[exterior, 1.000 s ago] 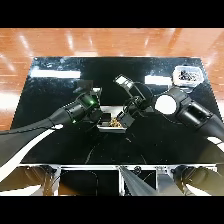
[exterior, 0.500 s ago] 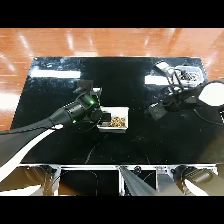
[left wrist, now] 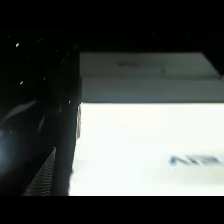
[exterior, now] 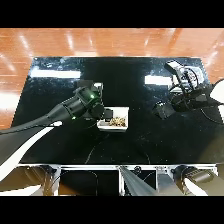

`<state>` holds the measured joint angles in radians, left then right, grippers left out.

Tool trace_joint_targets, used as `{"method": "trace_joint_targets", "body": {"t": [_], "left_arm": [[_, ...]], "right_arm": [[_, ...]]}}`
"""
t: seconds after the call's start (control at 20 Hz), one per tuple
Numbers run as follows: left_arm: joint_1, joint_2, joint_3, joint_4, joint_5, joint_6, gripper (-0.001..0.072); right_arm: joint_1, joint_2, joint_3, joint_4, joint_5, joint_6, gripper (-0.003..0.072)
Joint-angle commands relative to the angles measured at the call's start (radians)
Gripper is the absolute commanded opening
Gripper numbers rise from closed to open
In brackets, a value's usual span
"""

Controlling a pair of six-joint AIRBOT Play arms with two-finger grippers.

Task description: Fold the box and place the chain.

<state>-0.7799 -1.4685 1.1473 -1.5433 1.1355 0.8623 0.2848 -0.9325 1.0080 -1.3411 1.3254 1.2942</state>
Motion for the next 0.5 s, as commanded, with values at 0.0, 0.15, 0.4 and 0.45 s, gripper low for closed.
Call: {"method": "trace_joint_targets", "body": {"t": [0.0,0.15,0.4,0.45], "left_arm": [[0.0,0.026,0.044,-0.003,0.106,0.09,0.0633],[0.001,0.106,0.042,0.002,0.188,0.225,0.0632],[0.019,0.332,-0.046,-0.002,0.296,0.365,0.0631],[0.042,0.399,-0.104,-0.008,0.288,0.365,0.0631]], "right_arm": [[-0.002,0.001,-0.005,0.004,0.014,0.001,0.0715],[-0.002,0.001,-0.017,0.009,0.043,0.053,0.0715],[-0.001,-0.011,-0.02,0.093,-0.043,0.058,0.0715],[-0.001,-0.04,0.003,0.105,-0.041,0.06,0.0715]]}}
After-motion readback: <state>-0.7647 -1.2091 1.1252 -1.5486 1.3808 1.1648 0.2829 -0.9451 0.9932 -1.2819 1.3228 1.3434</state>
